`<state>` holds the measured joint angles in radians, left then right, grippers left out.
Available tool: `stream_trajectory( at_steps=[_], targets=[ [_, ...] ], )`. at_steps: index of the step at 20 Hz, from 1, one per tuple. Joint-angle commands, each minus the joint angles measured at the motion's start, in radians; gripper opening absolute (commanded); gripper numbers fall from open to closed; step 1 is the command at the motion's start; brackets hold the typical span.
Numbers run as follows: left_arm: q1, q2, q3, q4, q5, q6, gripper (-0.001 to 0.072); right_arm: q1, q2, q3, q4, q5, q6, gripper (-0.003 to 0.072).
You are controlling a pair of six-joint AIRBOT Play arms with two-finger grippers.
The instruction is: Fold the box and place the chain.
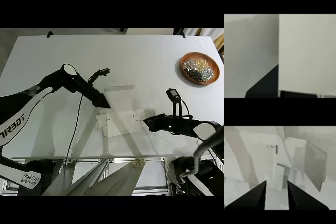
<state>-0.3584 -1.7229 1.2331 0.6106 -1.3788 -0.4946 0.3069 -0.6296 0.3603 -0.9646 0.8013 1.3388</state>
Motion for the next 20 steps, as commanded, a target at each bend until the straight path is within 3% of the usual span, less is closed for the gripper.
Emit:
stream_trajectory(
  at_steps=[1, 4, 8, 10, 13, 16, 20],
  targets=[
    [-0.013, 0.098, 0.0, 0.053, 0.005, 0.084, -0.0001, 0.0, 0.038, 0.081, -0.004, 0.12, 0.006, 0.0298],
    [-0.063, 0.245, -0.041, 0.177, 0.105, 0.085, -0.0002, 0.0, 0.093, 0.173, -0.1, 0.216, 0.075, 0.0297],
    [-0.122, 0.474, -0.217, 0.156, 0.233, 0.136, 0.0, 0.0, 0.18, 0.201, -0.166, 0.302, 0.106, 0.0297],
    [-0.126, 0.539, -0.325, 0.113, 0.289, 0.175, 0.0001, 0.0, 0.199, 0.201, -0.164, 0.337, 0.106, 0.0297],
    [-0.136, 0.544, -0.421, 0.019, 0.331, 0.338, 0.0004, 0.0, 0.2, 0.201, -0.164, 0.364, 0.106, 0.0297],
    [-0.149, 0.486, -0.425, 0.057, 0.337, 0.39, 0.0004, 0.001, 0.2, 0.201, -0.164, 0.364, 0.105, 0.0297],
    [-0.15, 0.384, -0.425, -0.027, 0.377, 0.41, 0.0006, 0.001, 0.2, 0.201, -0.164, 0.362, 0.105, 0.0296]
  ],
)
